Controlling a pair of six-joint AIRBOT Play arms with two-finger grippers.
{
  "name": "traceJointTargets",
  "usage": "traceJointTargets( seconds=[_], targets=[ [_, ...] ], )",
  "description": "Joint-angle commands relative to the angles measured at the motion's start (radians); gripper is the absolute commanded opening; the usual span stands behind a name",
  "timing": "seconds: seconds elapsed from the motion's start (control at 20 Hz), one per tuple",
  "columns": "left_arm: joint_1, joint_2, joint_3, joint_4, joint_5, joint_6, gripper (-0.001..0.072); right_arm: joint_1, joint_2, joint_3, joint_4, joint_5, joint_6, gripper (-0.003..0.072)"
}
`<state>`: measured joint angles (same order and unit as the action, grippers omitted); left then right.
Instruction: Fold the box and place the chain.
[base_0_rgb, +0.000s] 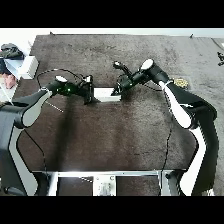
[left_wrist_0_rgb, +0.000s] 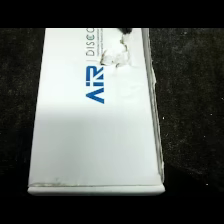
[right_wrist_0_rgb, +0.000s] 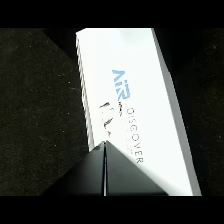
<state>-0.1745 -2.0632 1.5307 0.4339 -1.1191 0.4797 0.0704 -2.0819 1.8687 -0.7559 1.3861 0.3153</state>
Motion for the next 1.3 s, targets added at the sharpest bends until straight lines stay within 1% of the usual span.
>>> traceJointTargets(
  seconds=[0.0, 0.1, 0.3, 0.35, 0.45, 0.55, 0.65, 0.7, 0.85, 0.9, 0.95, 1.05, 1.2, 1.25],
  targets=[
    [0.001, 0.001, 0.001, 0.0, 0.001, 0.0, 0.0467, -0.002, 0.056, -0.002, 0.112, -0.015, -0.008, -0.0007],
    [0.001, 0.001, 0.001, 0.0, 0.002, 0.0, 0.0466, -0.003, 0.116, -0.002, 0.173, -0.017, -0.008, -0.0007],
    [0.001, 0.001, 0.001, 0.0, 0.002, 0.0, 0.0466, -0.005, 0.253, -0.002, 0.227, -0.003, 0.015, -0.0008],
    [0.001, 0.001, 0.001, 0.0, 0.001, 0.0, 0.0466, -0.007, 0.296, -0.012, 0.23, -0.001, 0.04, -0.0009],
    [0.001, 0.001, 0.001, 0.0, 0.001, 0.0, 0.0466, -0.01, 0.393, -0.074, 0.23, -0.007, 0.048, -0.0009],
    [0.001, 0.001, 0.001, -0.001, 0.001, 0.0, 0.0466, -0.015, 0.52, -0.2, 0.229, -0.07, 0.045, -0.0009],
    [0.001, 0.001, 0.001, -0.001, 0.001, 0.0, 0.0466, -0.029, 0.669, -0.382, 0.229, -0.212, 0.044, -0.0009],
    [0.001, 0.001, 0.001, -0.001, 0.001, 0.0, 0.0466, -0.036, 0.749, -0.49, 0.229, -0.314, 0.04, -0.0009],
    [0.001, 0.001, 0.0, 0.0, -0.001, -0.001, 0.0466, -0.039, 1.014, -0.865, 0.229, -0.711, 0.029, -0.0008],
    [0.001, 0.001, 0.001, -0.001, -0.001, -0.001, 0.0466, -0.039, 1.096, -0.981, 0.23, -0.818, 0.03, -0.0008],
    [0.001, 0.001, 0.001, -0.001, -0.001, -0.002, 0.0467, -0.039, 1.163, -1.077, 0.231, -0.888, 0.029, -0.0007],
    [0.001, 0.001, 0.0, -0.001, 0.0, -0.001, 0.0466, -0.039, 1.269, -1.229, 0.229, -0.976, 0.029, -0.0007],
    [0.001, 0.001, 0.0, -0.007, 0.003, -0.001, 0.0464, -0.039, 1.359, -1.358, 0.229, -1.058, 0.029, -0.0007],
    [0.001, 0.001, 0.001, -0.018, 0.005, -0.008, 0.0348, -0.039, 1.374, -1.381, 0.229, -1.074, 0.029, -0.0007]
  ],
)
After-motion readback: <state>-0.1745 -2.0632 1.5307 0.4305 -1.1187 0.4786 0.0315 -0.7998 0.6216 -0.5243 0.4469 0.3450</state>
